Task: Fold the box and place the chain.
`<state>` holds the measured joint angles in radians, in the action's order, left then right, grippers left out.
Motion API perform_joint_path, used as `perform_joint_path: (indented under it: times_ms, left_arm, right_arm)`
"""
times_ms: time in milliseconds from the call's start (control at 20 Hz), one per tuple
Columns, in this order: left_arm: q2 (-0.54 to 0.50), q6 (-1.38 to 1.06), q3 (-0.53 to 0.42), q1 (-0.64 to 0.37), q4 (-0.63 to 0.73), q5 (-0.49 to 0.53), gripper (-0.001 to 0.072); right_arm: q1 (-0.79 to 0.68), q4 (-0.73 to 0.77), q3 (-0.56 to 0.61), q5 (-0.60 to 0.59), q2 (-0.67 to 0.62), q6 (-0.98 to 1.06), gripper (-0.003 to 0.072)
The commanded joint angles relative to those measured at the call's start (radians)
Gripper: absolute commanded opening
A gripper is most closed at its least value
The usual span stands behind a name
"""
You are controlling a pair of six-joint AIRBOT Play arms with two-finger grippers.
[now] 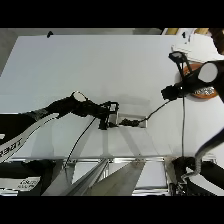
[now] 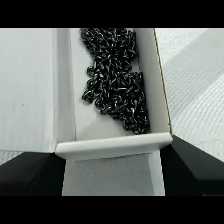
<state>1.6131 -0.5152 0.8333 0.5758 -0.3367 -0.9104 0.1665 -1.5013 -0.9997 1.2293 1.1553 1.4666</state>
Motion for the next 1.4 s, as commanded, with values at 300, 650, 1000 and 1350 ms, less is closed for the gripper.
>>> perform_joint_path:
  times_ms: [300,650,1000,1350]
  left_arm:
    - [0.000,0.000,0.001,-0.001,0.000,0.000,0.0207]
    - [0.000,0.000,0.001,-0.001,0.000,0.000,0.0207]
    - [0.000,0.000,0.001,-0.001,0.000,0.000,0.0207]
    - [0.000,0.000,0.001,-0.001,0.000,0.000,0.0207]
  right_arm:
    - [0.068,-0.014,0.227,-0.264,0.076,0.066,0.0348]
    - [0.096,-0.013,0.227,-0.294,0.157,0.124,0.0345]
    - [0.096,-0.014,0.227,-0.304,0.164,0.134,0.0253]
    - [0.096,-0.015,0.227,-0.245,0.141,0.104,0.0015]
